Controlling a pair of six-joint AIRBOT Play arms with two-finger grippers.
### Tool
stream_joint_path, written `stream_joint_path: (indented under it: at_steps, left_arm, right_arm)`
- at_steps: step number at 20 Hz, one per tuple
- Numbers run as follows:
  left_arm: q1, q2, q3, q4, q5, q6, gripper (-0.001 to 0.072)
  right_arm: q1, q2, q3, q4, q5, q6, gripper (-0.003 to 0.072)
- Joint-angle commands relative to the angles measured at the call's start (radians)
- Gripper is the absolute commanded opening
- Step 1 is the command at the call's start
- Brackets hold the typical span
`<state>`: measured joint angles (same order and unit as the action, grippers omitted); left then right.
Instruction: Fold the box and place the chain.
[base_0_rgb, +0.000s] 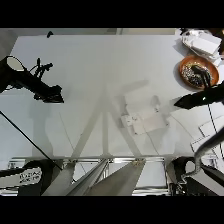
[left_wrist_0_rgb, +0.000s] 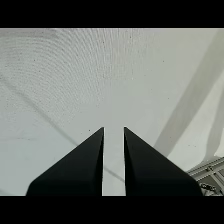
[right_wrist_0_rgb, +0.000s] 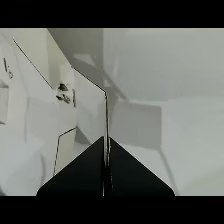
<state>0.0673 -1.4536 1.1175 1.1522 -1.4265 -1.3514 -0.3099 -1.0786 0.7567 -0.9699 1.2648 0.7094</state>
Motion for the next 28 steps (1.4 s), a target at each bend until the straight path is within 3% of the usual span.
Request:
stream_joint_path:
  at_steps: [1, 3, 5, 11, 16, 17, 18, 19, 20, 24, 27, 28]
  left_arm:
    - [0.000, 0.000, 0.000, 0.000, 0.000, 0.000, 0.0135]
    - [0.000, 0.000, 0.000, 0.000, 0.000, 0.001, 0.0135]
    - [0.000, 0.000, 0.000, 0.000, 0.079, 0.034, 0.0136]
    - [0.000, 0.000, 0.000, -0.020, 0.237, 0.044, 0.0136]
    - [-0.003, -0.001, 0.000, -0.091, 0.266, 0.068, 0.0140]
    - [-0.008, -0.002, 0.000, -0.119, 0.258, 0.122, 0.0183]
    - [-0.015, -0.002, 0.000, -0.145, 0.242, 0.175, 0.0358]
    - [-0.026, -0.003, 0.000, -0.171, 0.240, 0.185, 0.0487]
    - [-0.039, -0.003, 0.000, -0.196, 0.223, 0.207, 0.0536]
    - [-0.143, -0.015, 0.000, -0.367, 0.121, 0.461, 0.0546]
    - [-0.254, -0.062, 0.000, -0.496, 0.101, 0.659, 0.0591]
    - [-0.285, -0.082, 0.000, -0.518, 0.094, 0.706, 0.0647]
  right_arm:
    - [0.099, 0.161, -0.216, 0.140, -0.223, 0.027, 0.0008]
    - [0.158, 0.207, -0.286, 0.138, -0.293, 0.077, 0.0008]
    - [0.212, 0.213, -0.312, 0.135, -0.312, 0.103, 0.0009]
    - [0.362, 0.213, -0.314, 0.136, -0.380, 0.181, 0.0010]
    - [0.424, 0.213, -0.314, 0.136, -0.443, 0.211, 0.0011]
    - [0.424, 0.213, -0.314, 0.136, -0.443, 0.212, 0.0011]
    - [0.424, 0.213, -0.314, 0.135, -0.443, 0.211, 0.0011]
    - [0.424, 0.213, -0.314, 0.136, -0.444, 0.211, 0.0011]
    - [0.424, 0.213, -0.314, 0.136, -0.444, 0.211, 0.0011]
    - [0.424, 0.213, -0.314, 0.136, -0.444, 0.212, 0.0011]
    - [0.424, 0.213, -0.314, 0.136, -0.443, 0.230, 0.0012]
    - [0.424, 0.213, -0.314, 0.136, -0.442, 0.237, 0.0012]
